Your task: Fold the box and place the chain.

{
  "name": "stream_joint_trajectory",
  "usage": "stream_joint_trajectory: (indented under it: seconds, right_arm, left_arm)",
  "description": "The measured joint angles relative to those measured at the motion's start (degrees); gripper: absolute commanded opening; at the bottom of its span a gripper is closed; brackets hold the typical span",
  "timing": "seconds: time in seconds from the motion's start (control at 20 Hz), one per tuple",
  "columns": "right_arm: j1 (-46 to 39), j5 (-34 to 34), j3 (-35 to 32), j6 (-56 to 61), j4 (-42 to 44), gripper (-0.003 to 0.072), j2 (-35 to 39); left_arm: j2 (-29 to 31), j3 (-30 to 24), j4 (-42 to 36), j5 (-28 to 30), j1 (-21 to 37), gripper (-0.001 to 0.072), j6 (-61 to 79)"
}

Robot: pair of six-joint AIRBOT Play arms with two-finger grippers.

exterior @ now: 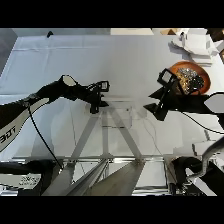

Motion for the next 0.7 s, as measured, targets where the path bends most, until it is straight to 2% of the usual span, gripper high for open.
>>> stream_joint_trajectory:
  seconds: [0.25, 0.55, 0.6, 0.65, 0.7]
  right_arm:
    - [0.00, 4.22, -0.85, -17.86, 1.38, 0.0623, -1.46]
    - [0.00, 4.17, -4.31, -36.15, 9.29, 0.0623, -9.42]
    - [0.00, 3.30, -4.90, -38.82, 11.39, 0.0637, -10.34]
    - [0.00, 2.21, -5.66, -41.33, 13.11, 0.0699, -11.19]
    - [0.00, 0.92, -6.49, -43.15, 14.43, 0.0699, -11.91]
  left_arm:
    - [0.00, 0.00, 0.00, 0.00, 0.00, 0.0008, 0.00]
    - [0.00, 0.00, -0.02, 0.00, 0.00, 0.0008, 0.00]
    - [0.00, 0.00, -0.02, -0.02, 0.00, 0.0008, 0.00]
    - [0.00, 0.00, -0.02, -0.02, 0.00, 0.0008, 0.00]
    - [0.00, 0.00, 0.00, -0.02, 0.00, 0.0008, 0.00]
